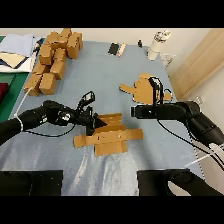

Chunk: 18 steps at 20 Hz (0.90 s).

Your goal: Fold the box.

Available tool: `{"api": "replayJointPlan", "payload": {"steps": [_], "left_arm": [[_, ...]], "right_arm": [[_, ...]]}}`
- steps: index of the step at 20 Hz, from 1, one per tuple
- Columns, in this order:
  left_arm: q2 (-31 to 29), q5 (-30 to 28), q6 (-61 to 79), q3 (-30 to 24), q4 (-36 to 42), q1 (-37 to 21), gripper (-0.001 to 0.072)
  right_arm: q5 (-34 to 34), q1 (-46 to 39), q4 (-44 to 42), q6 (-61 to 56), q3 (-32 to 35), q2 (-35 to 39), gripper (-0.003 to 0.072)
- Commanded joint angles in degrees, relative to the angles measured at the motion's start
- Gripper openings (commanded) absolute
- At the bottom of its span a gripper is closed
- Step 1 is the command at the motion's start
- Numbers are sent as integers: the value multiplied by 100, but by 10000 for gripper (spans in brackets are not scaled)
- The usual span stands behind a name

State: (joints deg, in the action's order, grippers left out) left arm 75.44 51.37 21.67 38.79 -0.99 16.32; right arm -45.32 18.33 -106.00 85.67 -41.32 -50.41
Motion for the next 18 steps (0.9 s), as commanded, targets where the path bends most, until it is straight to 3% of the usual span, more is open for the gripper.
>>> {"api": "replayJointPlan", "payload": {"steps": [1,18], "left_arm": [[-33,-116,581,-295,118,15,12],[63,168,577,-299,-28,146,13]], "right_arm": [[157,-2,11,-83,-9,-24,3],[157,-2,15,-83,-9,-72,3]]}}
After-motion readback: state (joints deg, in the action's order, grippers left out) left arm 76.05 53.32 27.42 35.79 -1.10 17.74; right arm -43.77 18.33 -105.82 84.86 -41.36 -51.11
